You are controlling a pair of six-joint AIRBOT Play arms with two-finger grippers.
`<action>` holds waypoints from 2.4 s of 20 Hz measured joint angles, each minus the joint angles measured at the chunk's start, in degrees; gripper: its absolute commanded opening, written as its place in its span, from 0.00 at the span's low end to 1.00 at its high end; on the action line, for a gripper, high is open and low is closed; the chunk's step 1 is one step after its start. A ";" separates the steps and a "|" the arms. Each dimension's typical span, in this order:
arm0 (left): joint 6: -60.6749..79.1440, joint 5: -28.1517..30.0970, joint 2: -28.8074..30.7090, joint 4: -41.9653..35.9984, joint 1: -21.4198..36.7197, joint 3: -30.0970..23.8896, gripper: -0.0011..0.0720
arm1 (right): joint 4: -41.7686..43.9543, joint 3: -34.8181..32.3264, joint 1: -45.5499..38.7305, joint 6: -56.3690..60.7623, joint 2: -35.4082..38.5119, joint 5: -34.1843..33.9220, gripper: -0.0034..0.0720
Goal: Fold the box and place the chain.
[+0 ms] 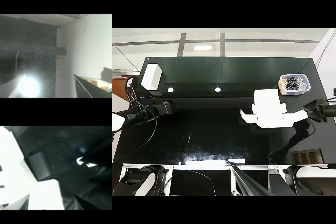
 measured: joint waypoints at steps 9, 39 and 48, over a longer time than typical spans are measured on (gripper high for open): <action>0.00 -0.04 -0.22 -0.07 0.00 0.00 0.98 | -6.21 3.69 4.63 -2.08 -2.95 4.11 0.12; 5.55 -12.46 -3.04 -7.48 -0.50 -1.07 0.98 | 6.14 -35.28 66.77 7.96 45.40 -39.50 0.10; 37.88 -18.60 -26.86 -33.05 -0.61 -1.40 0.98 | 6.01 -36.41 69.64 10.03 45.86 -42.77 0.10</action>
